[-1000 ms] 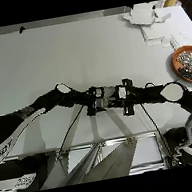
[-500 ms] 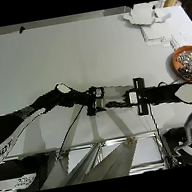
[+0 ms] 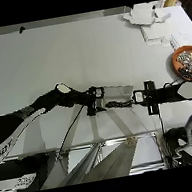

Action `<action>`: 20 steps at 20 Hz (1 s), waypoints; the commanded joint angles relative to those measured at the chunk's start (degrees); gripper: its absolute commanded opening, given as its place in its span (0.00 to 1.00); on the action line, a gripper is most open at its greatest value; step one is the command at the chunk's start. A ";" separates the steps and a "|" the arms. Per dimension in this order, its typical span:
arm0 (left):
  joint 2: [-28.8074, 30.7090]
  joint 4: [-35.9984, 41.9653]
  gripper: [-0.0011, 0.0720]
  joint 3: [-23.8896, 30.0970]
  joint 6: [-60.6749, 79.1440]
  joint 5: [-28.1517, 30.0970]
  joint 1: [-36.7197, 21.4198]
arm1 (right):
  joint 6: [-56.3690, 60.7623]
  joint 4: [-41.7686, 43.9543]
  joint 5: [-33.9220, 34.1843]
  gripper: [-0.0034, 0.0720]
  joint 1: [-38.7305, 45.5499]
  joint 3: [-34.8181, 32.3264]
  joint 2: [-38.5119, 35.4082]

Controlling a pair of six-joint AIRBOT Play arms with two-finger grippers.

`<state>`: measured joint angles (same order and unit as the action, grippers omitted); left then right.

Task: Fold the box and place the chain.

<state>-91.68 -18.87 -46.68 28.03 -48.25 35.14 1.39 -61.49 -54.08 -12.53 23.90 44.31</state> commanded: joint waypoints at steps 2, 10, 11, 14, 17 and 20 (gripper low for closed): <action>0.00 0.00 0.61 0.00 0.02 0.00 -0.02 | -6.49 6.23 4.17 0.26 0.50 -0.85 5.99; 0.00 0.00 0.61 0.00 0.02 0.00 -0.04 | -6.47 7.80 7.21 0.26 0.50 -0.85 8.17; 0.00 0.00 0.61 0.00 0.02 0.00 -0.02 | -6.38 7.80 7.06 0.25 0.50 -0.85 8.17; 0.00 0.00 0.61 0.00 0.02 0.00 -0.04 | -6.36 7.06 5.31 0.07 0.50 -0.85 7.98; 0.00 0.00 0.61 0.00 0.02 0.00 -0.02 | -2.82 2.36 3.32 0.07 0.50 -0.83 5.25; 0.00 0.00 0.61 0.02 0.02 0.00 -0.04 | 1.51 -0.17 0.11 0.07 0.50 -0.85 0.61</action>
<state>-91.68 -18.87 -46.68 28.08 -48.25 35.11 -0.97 -58.67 -50.92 -12.05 23.05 48.21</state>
